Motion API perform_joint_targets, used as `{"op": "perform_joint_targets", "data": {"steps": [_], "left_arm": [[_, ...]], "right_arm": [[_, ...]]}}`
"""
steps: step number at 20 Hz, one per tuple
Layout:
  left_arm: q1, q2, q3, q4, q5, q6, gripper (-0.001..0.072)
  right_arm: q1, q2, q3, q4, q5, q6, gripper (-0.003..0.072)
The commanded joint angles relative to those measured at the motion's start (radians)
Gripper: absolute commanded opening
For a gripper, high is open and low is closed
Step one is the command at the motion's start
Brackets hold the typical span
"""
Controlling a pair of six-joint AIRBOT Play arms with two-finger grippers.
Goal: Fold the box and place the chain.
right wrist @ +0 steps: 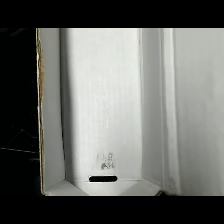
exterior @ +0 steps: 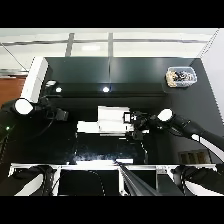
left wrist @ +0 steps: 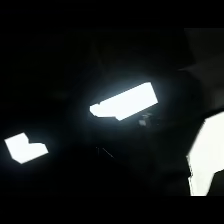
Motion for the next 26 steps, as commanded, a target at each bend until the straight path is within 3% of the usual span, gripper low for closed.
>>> {"op": "perform_joint_targets", "data": {"steps": [1,3,9,14,20,22,23,24,26], "left_arm": [[0.118,-0.065,-0.043,-0.285,-0.137,-0.166,0.0026],[0.13,-0.153,-0.044,-0.385,-0.199,-0.087,0.0025],[0.055,-0.332,-0.044,-0.57,-0.191,0.062,0.0024],[-0.051,-0.369,-0.044,-0.607,-0.118,0.122,0.0025],[-0.04,-0.369,-0.04,-0.715,-0.18,0.319,0.0031],[-0.016,-0.367,-0.037,-0.715,-0.202,0.322,0.0262],[-0.003,-0.367,-0.031,-0.715,-0.208,0.322,0.0453],[0.009,-0.368,-0.023,-0.715,-0.216,0.322,0.0691],[0.025,-0.368,0.002,-0.711,-0.251,0.322,0.0706]], "right_arm": [[0.0,0.0,0.0,0.0,0.001,0.0,0.0127],[0.0,0.0,0.0,0.0,0.001,0.0,0.0127],[0.0,0.0,0.0,0.0,0.0,0.0,0.0127],[0.0,0.0,0.0,0.0,0.0,0.0,0.0128],[0.0,0.0,0.0,0.0,0.0,0.0,0.0127],[0.0,0.0,0.0,0.0,0.0,0.0,0.0128],[0.0,0.0,0.0,0.0,0.0,0.0,0.0127],[0.0,0.0,0.0,0.0,0.0,0.0,0.0128],[0.0,0.0,0.0,0.0,0.0,0.0,0.0128]]}}
